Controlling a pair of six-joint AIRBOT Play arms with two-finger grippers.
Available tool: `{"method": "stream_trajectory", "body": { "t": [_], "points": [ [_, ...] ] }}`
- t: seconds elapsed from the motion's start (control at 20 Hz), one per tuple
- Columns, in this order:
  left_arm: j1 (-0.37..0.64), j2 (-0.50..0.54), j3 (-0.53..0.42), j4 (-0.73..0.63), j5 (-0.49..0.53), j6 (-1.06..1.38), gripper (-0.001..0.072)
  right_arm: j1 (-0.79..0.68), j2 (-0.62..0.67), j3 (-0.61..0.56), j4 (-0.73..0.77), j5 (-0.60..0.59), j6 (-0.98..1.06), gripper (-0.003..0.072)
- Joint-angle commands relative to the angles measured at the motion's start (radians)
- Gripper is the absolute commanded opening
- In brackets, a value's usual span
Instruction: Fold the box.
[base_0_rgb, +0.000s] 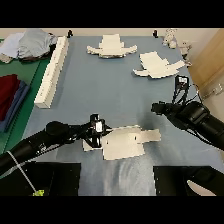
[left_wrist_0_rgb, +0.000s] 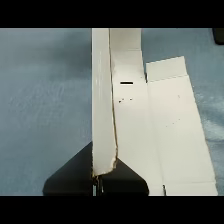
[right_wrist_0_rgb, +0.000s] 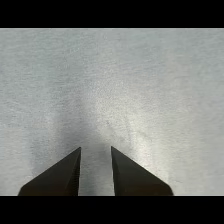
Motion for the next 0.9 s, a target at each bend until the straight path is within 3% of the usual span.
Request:
{"method": "stream_trajectory", "body": {
  "t": [0.0, 0.25, 0.85],
  "points": [
    [0.035, -0.024, 0.013, 0.068, -0.112, -0.006, 0.0013, 0.0, -0.001, 0.0, 0.0, 0.0, 0.0, 0.0284],
    [0.035, -0.032, 0.011, 0.175, -0.187, -0.128, 0.0013, 0.0, -0.001, 0.0, -0.001, 0.001, 0.0, 0.0284],
    [0.035, -0.072, 0.005, 0.18, -0.233, -0.188, 0.0014, 0.0, -0.001, 0.001, 0.0, 0.001, 0.0, 0.0284]
  ]
}}
